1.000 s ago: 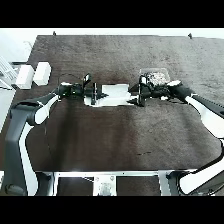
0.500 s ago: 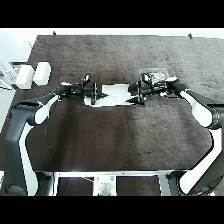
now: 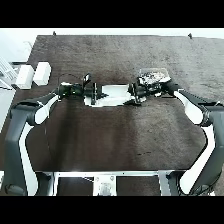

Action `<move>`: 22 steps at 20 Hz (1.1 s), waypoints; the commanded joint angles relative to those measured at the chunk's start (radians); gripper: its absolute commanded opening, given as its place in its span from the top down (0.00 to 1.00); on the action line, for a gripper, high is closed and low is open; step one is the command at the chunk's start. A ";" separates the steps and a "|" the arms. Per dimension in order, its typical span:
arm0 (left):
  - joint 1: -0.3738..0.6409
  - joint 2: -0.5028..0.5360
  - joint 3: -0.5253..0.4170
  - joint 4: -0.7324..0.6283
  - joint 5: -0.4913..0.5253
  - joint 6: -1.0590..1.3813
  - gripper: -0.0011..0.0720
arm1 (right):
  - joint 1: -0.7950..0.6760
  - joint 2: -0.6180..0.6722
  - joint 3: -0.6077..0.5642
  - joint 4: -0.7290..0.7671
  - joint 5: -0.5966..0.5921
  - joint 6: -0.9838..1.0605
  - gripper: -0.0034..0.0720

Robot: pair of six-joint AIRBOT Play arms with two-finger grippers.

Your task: Fold the box and place the chain.

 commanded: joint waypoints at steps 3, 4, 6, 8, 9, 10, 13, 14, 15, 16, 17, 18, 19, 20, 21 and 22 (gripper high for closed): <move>0.000 0.000 0.000 0.000 0.000 0.000 0.95 | 0.005 -0.024 0.031 -0.002 0.008 -0.004 0.04; 0.000 0.000 0.000 0.000 0.000 0.000 0.95 | 0.005 -0.034 0.045 -0.002 0.023 -0.004 0.04; 0.000 0.000 0.000 0.000 0.000 0.000 0.95 | 0.002 -0.056 0.076 -0.002 0.046 0.016 0.04; 0.000 0.000 0.000 0.000 0.000 0.000 0.95 | 0.002 -0.069 0.093 -0.002 0.066 0.028 0.05; 0.000 0.000 0.000 0.000 0.000 0.000 0.95 | 0.003 -0.069 0.094 -0.002 0.068 0.031 0.04; 0.000 0.000 0.000 0.000 0.000 0.000 0.95 | 0.003 -0.069 0.094 -0.003 0.069 0.033 0.05; 0.000 0.000 0.000 0.000 0.000 0.000 0.95 | 0.003 -0.069 0.094 -0.003 0.073 0.045 0.05; 0.000 0.000 0.000 0.000 0.000 0.000 0.95 | 0.003 -0.070 0.093 -0.003 0.073 0.047 0.05; 0.000 0.000 0.000 0.000 0.000 0.000 0.95 | 0.003 -0.070 0.094 -0.005 0.073 0.048 0.05; 0.000 0.000 0.000 0.000 0.000 0.000 0.95 | 0.003 -0.070 0.093 -0.005 0.076 0.050 0.05; 0.000 0.000 0.000 0.000 0.000 0.000 0.95 | 0.003 -0.070 0.093 -0.005 0.084 0.050 0.05; 0.000 0.000 0.000 0.000 0.000 0.000 0.95 | 0.003 -0.070 0.093 -0.007 0.086 0.058 0.05; 0.000 0.000 0.000 0.000 0.000 0.000 0.95 | 0.003 -0.070 0.093 -0.012 0.088 0.069 0.05; 0.000 0.000 0.000 0.000 0.000 0.000 0.95 | 0.003 -0.070 0.093 -0.014 0.087 0.072 0.05; 0.000 0.000 0.000 0.000 0.000 0.000 0.95 | 0.003 -0.071 0.093 -0.017 0.086 0.071 0.05; 0.000 0.000 0.000 0.000 0.000 0.000 0.95 | 0.003 -0.075 0.093 -0.034 0.079 0.068 0.05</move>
